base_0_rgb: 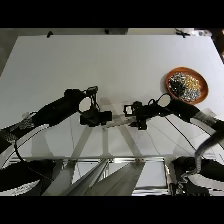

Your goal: Fold the box and place the chain.

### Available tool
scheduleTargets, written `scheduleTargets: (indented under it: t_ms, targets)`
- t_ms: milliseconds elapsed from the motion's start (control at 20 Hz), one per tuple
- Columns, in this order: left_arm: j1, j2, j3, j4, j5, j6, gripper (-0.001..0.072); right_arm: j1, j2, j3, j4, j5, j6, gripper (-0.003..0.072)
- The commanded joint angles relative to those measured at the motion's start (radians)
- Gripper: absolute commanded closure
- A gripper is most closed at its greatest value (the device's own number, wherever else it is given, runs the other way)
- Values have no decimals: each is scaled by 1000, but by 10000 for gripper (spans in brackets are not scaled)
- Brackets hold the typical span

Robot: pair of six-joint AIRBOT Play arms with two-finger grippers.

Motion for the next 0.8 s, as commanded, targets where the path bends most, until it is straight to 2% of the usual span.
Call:
scheduleTargets:
  t_ms: [0, 100, 300, 400, 750]
  targets:
    - [1, -6, 20, 13, -9, -31, 437, 0, 0, 1, -2, 1, 1, 388]
    - [1, -29, 50, 15, -37, -30, 439, 0, 0, 1, -2, 0, 1, 388]
    - [1, -124, 178, 16, -180, -26, 439, 0, 0, 1, -3, 1, 1, 388]
    - [-3, -154, 219, 16, -203, -23, 439, 0, 0, 1, -3, 1, 1, 388]
    - [-38, -209, 220, 61, -203, -53, 441, 0, 0, 1, -3, 1, 1, 388]
